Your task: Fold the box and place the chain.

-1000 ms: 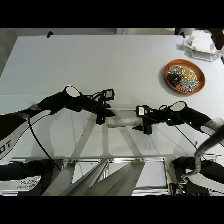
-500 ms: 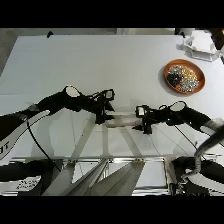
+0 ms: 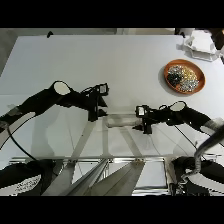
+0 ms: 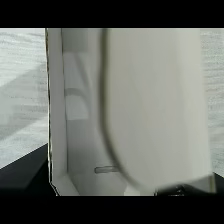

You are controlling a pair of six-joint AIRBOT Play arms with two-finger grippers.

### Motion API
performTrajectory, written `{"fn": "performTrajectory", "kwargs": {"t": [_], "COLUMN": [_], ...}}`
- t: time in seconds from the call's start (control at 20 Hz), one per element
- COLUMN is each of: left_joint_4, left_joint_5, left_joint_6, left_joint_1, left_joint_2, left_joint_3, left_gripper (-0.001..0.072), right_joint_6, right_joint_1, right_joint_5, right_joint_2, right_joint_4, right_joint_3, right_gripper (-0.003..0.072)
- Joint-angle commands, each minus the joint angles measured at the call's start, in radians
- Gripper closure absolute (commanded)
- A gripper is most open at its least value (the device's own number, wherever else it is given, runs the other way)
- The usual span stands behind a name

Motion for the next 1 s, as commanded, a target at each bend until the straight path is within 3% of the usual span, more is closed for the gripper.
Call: {"fn": "performTrajectory", "kwargs": {"t": [0.0, 0.05, 0.15, 0.25, 0.4, 0.5, 0.65, 0.8, 0.95], "left_joint_4": [0.116, 0.116, 0.115, 0.080, 0.005, -0.030, -0.111, -0.125, -0.112], "left_joint_5": [-0.090, -0.119, -0.170, -0.257, -0.420, -0.419, -0.268, 0.063, 0.447], "left_joint_6": [-0.197, -0.229, -0.274, -0.289, -0.298, -0.318, -0.317, -0.328, -0.425], "left_joint_1": [0.060, 0.073, 0.083, 0.068, -0.022, -0.135, -0.307, -0.426, -0.444], "left_joint_2": [0.086, 0.121, 0.192, 0.249, 0.264, 0.253, 0.213, 0.160, 0.097], "left_joint_3": [0.001, 0.001, 0.001, 0.001, 0.000, -0.007, -0.010, -0.010, -0.010], "left_gripper": [0.0300, 0.0304, 0.0424, 0.0697, 0.0704, 0.0704, 0.0704, 0.0705, 0.0705], "right_joint_6": [0.000, 0.000, 0.000, 0.000, 0.000, 0.000, 0.000, 0.000, 0.000], "right_joint_1": [-0.001, -0.001, -0.001, -0.001, -0.001, -0.001, -0.001, -0.001, -0.001], "right_joint_5": [0.002, 0.002, 0.002, 0.002, 0.002, 0.002, 0.003, 0.003, 0.003], "right_joint_2": [0.000, 0.000, 0.000, 0.000, 0.000, 0.000, 0.000, 0.000, 0.000], "right_joint_4": [0.000, 0.001, 0.001, 0.001, 0.001, 0.001, 0.001, 0.001, 0.001], "right_joint_3": [0.000, 0.000, 0.000, 0.000, 0.000, 0.000, 0.000, 0.000, 0.000], "right_gripper": [0.0321, 0.0321, 0.0321, 0.0321, 0.0321, 0.0321, 0.0321, 0.0321, 0.0321]}}
